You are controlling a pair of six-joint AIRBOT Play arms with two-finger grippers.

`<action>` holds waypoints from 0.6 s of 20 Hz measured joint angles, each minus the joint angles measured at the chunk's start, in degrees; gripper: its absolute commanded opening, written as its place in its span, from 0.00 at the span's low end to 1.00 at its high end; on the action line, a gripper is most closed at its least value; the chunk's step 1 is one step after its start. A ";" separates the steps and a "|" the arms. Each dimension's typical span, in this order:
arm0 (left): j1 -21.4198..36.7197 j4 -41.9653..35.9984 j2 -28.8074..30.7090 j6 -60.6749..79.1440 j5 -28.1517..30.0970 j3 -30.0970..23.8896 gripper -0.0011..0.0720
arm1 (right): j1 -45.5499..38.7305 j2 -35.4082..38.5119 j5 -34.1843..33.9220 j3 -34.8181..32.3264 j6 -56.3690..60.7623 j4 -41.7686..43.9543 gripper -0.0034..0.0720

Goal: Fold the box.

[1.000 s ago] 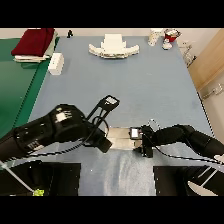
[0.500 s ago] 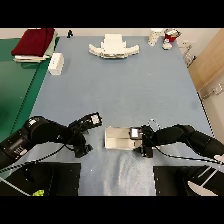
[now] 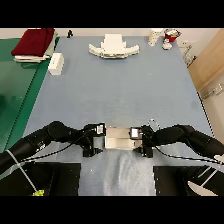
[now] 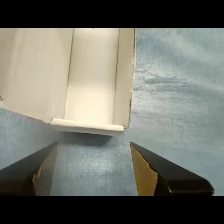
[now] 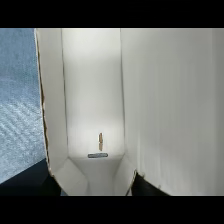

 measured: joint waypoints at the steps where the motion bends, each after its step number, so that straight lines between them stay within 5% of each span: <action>1: 0.04 -1.01 -0.92 1.66 0.90 -0.09 0.96 | 0.00 -0.02 0.00 0.00 0.00 0.00 0.59; 12: 0.11 -8.68 -4.74 14.43 2.27 -0.35 0.95 | 0.00 0.00 -0.02 0.00 0.00 0.00 0.59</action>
